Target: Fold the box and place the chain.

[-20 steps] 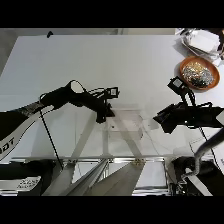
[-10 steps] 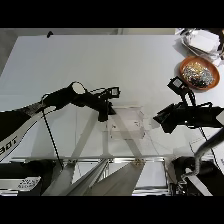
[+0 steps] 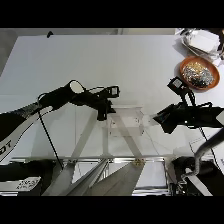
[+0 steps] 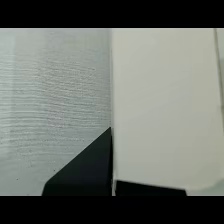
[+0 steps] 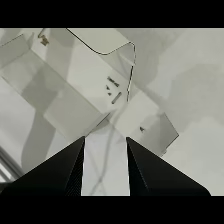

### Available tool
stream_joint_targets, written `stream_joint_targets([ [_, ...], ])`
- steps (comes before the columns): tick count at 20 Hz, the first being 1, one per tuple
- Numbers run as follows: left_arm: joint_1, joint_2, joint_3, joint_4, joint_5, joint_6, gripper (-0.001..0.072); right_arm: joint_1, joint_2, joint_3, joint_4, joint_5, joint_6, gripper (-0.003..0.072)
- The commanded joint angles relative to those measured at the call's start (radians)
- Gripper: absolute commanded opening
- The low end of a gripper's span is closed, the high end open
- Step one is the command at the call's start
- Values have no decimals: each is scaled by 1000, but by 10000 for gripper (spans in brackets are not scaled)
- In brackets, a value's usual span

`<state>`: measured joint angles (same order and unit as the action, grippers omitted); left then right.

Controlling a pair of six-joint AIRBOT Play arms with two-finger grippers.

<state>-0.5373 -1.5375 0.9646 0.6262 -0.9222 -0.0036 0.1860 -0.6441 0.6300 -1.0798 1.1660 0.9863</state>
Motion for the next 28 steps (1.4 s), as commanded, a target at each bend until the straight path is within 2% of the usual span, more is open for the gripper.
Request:
stream_joint_targets([
  [1,0,8,0,-4,6,0,2,1,1,1,0,1,0,293],
  [28,0,-13,0,19,-29,29,5,1,1,1,-50,1,0,293],
])
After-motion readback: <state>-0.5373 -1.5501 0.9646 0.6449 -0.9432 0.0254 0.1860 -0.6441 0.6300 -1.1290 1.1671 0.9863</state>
